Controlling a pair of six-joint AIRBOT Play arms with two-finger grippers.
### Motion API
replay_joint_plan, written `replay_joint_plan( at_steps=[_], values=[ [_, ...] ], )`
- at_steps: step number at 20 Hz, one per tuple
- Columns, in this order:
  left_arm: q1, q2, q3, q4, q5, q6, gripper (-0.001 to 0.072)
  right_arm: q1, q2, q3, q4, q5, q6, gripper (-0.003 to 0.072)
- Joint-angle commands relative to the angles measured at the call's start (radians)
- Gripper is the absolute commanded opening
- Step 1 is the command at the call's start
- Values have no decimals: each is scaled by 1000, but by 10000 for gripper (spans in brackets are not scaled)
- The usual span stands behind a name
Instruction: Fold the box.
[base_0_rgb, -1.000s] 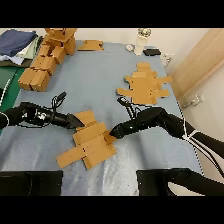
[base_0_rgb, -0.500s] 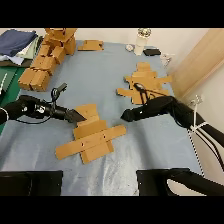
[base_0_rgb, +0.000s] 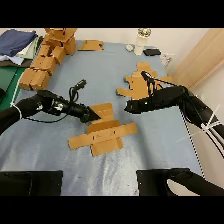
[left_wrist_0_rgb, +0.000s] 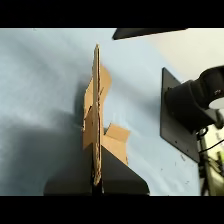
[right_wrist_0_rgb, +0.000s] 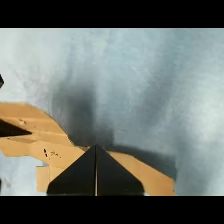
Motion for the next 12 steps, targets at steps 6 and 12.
replay_joint_plan(
  at_steps=[6, 12],
  values=[
    [-165, 51, -12, -13, 127, 171, 9, 86, 150, -130, -410, 19, 393, 1],
    [-178, 51, -57, -43, 128, 243, 9, 86, 215, -149, -465, 53, 459, 1]
  ],
)
